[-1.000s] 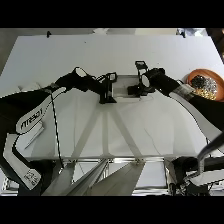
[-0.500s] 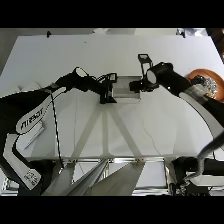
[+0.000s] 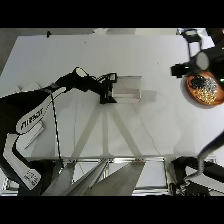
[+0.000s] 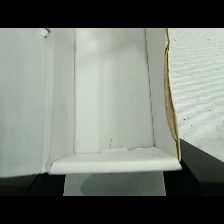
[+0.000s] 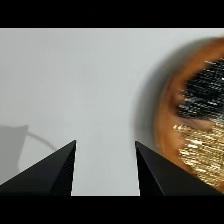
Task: Fold the box and place the chain.
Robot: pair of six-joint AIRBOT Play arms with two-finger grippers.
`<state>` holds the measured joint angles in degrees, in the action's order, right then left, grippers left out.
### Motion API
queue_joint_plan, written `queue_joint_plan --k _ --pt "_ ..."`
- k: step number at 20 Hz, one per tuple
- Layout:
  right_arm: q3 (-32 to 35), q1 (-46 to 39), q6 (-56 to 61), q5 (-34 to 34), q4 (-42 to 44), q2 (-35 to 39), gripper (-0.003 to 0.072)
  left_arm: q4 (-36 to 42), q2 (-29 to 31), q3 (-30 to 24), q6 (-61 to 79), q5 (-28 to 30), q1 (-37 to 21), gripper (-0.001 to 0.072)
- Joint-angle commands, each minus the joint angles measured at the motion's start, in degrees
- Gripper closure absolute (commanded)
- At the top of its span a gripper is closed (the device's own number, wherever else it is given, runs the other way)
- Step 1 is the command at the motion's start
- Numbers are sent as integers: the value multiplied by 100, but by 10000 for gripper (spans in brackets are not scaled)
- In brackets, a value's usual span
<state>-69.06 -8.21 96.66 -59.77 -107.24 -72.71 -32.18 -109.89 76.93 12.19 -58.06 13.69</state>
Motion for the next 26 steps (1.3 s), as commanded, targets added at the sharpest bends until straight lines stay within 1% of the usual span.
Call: queue_joint_plan --k 1,4,7,8,10,15,16,17,18,19,22,26 --pt "-2 -1515 -573 -13 -98 -52 280 0 0 -2 0 0 -2 272" --pt "-2 -2647 -717 155 413 -501 279 0 0 -2 2 0 -2 272" --pt "-2 -3204 -1740 258 1139 -1075 263 0 0 -2 2 2 -2 272" --pt "-2 -3257 -1838 350 1172 -1272 241 0 0 -2 2 2 -2 272" --pt "-2 -3263 -1873 566 1161 -1615 229 0 0 -2 2 2 -2 272" --pt "-2 -3180 -1871 608 1191 -2262 228 0 0 -2 2 2 -2 272" --pt "-2 -3180 -1871 568 1222 -2345 244 0 0 -2 0 0 -2 272" --pt "-2 -3180 -1875 518 1285 -2409 365 0 0 -2 2 0 -2 272" --pt "-2 -3178 -1884 511 1329 -2422 549 0 0 -2 0 0 -2 272" --pt "-4 -3174 -1943 487 1421 -2400 670 0 0 0 2 0 -2 272" --pt "-4 -3080 -2350 330 1620 -2179 673 0 0 -2 2 0 -2 272" --pt "-4 -2752 -2350 313 1615 -1462 674 0 0 -2 2 0 -2 272"
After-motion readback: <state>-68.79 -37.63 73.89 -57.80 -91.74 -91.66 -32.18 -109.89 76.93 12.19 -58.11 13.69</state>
